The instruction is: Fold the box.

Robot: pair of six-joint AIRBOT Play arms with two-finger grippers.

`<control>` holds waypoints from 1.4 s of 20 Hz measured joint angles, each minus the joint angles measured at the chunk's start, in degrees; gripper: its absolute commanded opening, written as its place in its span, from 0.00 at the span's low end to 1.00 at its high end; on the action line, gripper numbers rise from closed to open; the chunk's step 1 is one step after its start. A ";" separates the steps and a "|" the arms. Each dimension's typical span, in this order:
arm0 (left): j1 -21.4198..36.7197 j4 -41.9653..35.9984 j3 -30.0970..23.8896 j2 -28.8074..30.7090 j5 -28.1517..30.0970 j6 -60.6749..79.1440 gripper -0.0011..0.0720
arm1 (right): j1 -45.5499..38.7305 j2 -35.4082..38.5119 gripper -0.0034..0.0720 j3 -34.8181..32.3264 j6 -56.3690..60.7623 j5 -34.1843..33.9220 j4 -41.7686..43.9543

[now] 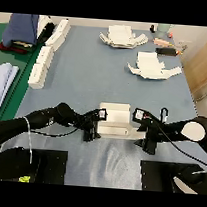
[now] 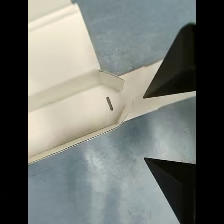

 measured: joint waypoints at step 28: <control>0.00 0.09 0.00 0.00 0.02 0.07 0.69 | 4.85 -11.45 0.95 -5.40 -25.64 -24.13 10.67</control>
